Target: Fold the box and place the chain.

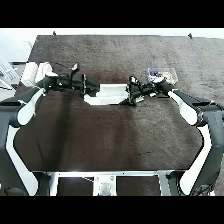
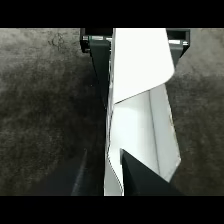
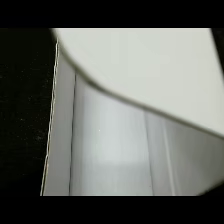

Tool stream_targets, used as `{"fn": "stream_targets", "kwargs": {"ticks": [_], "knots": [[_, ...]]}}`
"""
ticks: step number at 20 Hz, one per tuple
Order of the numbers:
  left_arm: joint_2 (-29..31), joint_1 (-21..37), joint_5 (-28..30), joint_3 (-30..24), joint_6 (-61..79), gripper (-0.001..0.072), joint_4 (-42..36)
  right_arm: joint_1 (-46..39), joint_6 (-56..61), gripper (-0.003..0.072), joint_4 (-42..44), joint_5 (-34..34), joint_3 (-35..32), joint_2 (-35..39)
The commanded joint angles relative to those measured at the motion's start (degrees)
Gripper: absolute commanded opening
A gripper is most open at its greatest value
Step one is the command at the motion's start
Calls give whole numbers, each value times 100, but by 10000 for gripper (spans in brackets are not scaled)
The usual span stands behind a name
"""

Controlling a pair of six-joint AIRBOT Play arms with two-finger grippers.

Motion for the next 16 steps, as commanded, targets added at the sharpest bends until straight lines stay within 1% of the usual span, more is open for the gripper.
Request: {"fn": "stream_targets", "kwargs": {"ticks": [1, 2, 3, 4, 7, 9, 11, 13, 14, 16], "knots": [[111, 326, -1154, 234, -4, 174, 7, -2, 0, 590, 0, 2, 2, 4], [160, 358, -1539, 361, -2, 18, 140, -2, 0, 590, 0, 4, 2, 4], [251, 358, -1694, 413, -31, 21, 227, -2, 0, 590, 0, 4, 2, 4], [380, 354, -1729, 411, -70, 20, 275, -2, 0, 590, 0, 2, 2, 4], [874, 269, -1685, 382, -136, 16, 389, -2, 0, 590, 0, 4, 2, 4], [1237, 66, -1401, 284, -221, 15, 671, -2, 0, 590, 0, 4, 2, 4], [1523, -240, -962, 44, -210, 15, 957, -2, 0, 590, 2, 4, 2, 4], [1641, -555, -601, -254, -181, 15, 1161, -2, 0, 590, 2, 4, 2, 4], [1644, -686, -485, -407, -142, 16, 1176, -2, 0, 590, 0, 4, 2, 4], [1644, -916, -57, -811, 46, 15, 1174, -2, 0, 590, 0, 4, 2, 4]]}}
